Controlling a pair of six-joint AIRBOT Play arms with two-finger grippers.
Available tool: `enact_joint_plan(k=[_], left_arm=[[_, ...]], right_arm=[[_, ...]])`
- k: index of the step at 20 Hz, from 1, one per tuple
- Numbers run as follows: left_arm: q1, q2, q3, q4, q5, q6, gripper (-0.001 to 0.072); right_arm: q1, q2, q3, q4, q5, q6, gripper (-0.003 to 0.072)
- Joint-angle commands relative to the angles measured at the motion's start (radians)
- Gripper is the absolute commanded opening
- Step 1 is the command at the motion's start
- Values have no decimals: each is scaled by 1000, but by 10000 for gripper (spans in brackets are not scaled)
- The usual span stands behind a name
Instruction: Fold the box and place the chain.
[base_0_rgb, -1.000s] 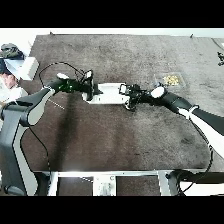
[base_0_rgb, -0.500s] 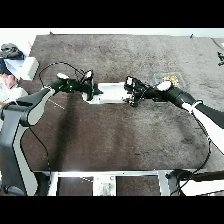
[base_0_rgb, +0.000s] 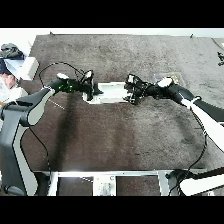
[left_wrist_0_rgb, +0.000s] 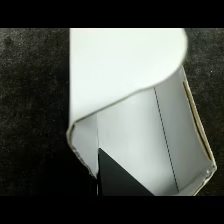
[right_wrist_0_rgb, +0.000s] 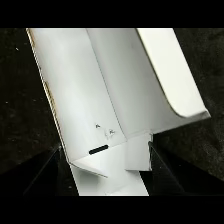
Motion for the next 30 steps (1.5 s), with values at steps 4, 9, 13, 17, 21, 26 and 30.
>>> enact_joint_plan(k=[4,9,13,17,21,26,30], left_arm=[[0,1,0,1,0,0,12],[0,1,0,1,0,0,11],[0,1,0,1,0,0,11],[0,1,0,1,0,0,12],[0,1,0,1,0,0,12],[0,1,0,1,0,0,12],[0,1,0,1,0,0,11]], right_arm=[[-17,-16,58,2,74,-5,597],[-61,-93,154,-5,212,14,596],[-80,-159,228,-6,283,23,597],[-81,-194,278,-6,311,22,597],[-81,-206,282,-6,311,-5,596],[-81,-279,335,-6,405,-15,596],[-81,-315,384,5,468,-13,596]])
